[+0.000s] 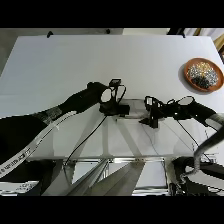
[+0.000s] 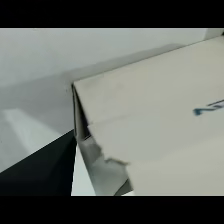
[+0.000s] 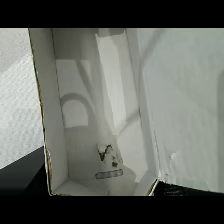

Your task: Fold the box and place the chain.

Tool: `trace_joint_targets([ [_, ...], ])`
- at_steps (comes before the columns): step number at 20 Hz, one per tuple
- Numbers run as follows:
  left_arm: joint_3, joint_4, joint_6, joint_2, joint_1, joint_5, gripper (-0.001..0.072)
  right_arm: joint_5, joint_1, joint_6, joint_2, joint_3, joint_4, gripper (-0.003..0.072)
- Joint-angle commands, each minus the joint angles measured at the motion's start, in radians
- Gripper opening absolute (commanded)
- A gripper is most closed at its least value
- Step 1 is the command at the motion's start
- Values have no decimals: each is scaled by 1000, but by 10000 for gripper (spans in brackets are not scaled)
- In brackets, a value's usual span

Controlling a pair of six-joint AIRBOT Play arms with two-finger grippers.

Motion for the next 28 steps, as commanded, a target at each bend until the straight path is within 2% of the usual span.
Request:
trace_joint_targets([
  [1,100,0,-20,-53,7,-121,455,0,0,0,0,0,0,451],
  [2,117,-1,-23,-68,8,-158,433,0,0,0,0,0,0,451],
  [6,121,2,-55,-85,6,-204,431,0,0,0,1,0,0,451],
  [10,121,8,-74,-86,6,-201,246,0,0,0,0,0,0,451],
  [12,121,9,-113,-90,1,-202,242,0,0,0,1,0,0,451],
  [14,121,15,-149,-100,-8,-201,128,0,0,0,0,0,0,451],
  [16,121,19,-157,-109,-19,-202,106,1,0,0,0,0,0,451],
  [17,121,19,-156,-112,-24,-202,5,1,0,0,1,0,0,451],
  [23,121,24,-156,-117,-38,-197,25,0,0,0,0,0,0,451],
  [24,121,26,-156,-117,-39,-196,77,0,0,0,0,0,0,451],
  [25,121,31,-157,-117,-40,-196,165,0,0,0,0,0,0,451],
  [27,121,47,-157,-117,-43,-196,209,0,0,0,1,0,0,451],
  [28,121,53,-157,-118,-44,-192,209,0,0,0,1,0,0,451],
])
